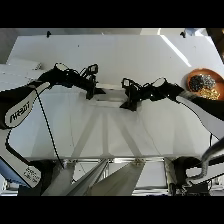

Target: Fold the box and place the chain.

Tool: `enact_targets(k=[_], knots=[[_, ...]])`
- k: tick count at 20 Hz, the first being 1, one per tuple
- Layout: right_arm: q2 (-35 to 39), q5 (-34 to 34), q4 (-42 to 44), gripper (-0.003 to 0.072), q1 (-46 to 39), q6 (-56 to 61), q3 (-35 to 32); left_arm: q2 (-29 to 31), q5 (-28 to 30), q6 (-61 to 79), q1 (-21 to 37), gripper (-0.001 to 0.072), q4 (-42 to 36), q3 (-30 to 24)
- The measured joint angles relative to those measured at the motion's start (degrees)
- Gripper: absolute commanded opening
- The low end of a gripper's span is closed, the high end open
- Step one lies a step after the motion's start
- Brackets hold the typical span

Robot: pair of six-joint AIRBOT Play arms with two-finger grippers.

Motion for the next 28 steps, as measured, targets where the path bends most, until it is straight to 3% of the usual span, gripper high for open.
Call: enact_targets(k=[4, 5, 7, 8, 14, 18, 21, 22, 23, 24, 28], knots=[[0.0, 0.0, 0.0, 0.0426, 0.0, 0.0, 0.0, 0.0, 0.0, 0.0, 0.0, 0.0038, -0.3, 0.0], [0.0, 0.0, 0.1, 0.0426, 0.0, 0.1, 0.0, 0.0, 0.1, -0.1, 0.0, 0.0135, -0.4, 0.0], [0.0, -0.1, 0.1, 0.0426, 0.0, 0.1, 0.0, 0.0, 1.2, -0.3, 0.0, 0.0417, -0.3, 0.0], [0.0, -0.1, 0.1, 0.0426, 0.0, 0.1, 0.0, 0.0, 1.1, -0.3, 0.0, 0.045, -0.4, 0.0], [0.0, -0.1, 0.1, 0.0426, 0.0, 0.0, 0.0, 1.1, 0.1, -0.2, 0.2, 0.0449, 0.0, 0.0], [0.0, -0.1, 0.0, 0.0426, 0.0, 0.0, 0.0, 4.7, -0.9, -0.1, 1.5, 0.0449, 4.6, 0.0], [0.0, -0.1, 0.0, 0.0426, 0.0, 0.0, 0.0, 8.9, -3.9, -1.1, 3.5, 0.0435, 10.5, 0.0], [0.0, -0.1, 0.0, 0.0426, 0.0, 0.0, 0.0, 10.4, -5.5, -2.4, 4.3, 0.0352, 12.1, 0.0], [0.0, -0.1, 0.0, 0.0426, 0.0, 0.0, 0.0, 12.0, -7.2, -4.1, 5.1, 0.0159, 13.3, 0.0], [0.0, -0.1, 0.0, 0.0426, 0.0, 0.0, 0.0, 13.3, -9.1, -5.7, 5.8, 0.0017, 14.3, 0.0], [0.0, 0.0, 0.0, 0.0426, 0.0, 0.0, 0.0, 17.4, -16.8, -9.2, 6.4, 0.0006, 15.9, -0.4]])
